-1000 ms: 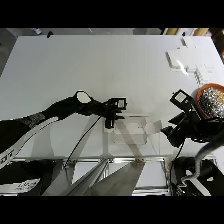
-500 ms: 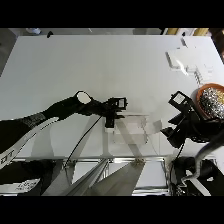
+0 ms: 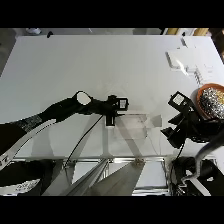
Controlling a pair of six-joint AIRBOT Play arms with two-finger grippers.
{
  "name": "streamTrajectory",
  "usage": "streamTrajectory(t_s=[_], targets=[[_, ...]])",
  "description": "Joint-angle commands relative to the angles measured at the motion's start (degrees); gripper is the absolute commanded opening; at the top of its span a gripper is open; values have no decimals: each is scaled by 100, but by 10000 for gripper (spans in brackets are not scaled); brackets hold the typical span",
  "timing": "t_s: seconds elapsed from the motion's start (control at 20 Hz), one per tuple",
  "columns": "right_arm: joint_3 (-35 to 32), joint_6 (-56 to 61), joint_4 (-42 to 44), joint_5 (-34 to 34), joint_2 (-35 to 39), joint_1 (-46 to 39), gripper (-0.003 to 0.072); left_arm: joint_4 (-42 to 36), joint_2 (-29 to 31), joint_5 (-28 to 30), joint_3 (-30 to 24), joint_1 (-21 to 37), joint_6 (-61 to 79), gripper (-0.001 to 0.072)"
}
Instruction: Fold the box and place the chain.
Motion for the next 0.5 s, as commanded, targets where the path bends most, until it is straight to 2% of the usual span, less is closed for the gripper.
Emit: streamTrajectory(t_s=[0.0,0.45], targets=[[-4,-4,2,2,0,2,458,85,-28,-31,4,-13,-4,3],[-4,-4,2,0,0,2,458,57,-35,-52,4,-13,-2,3]])
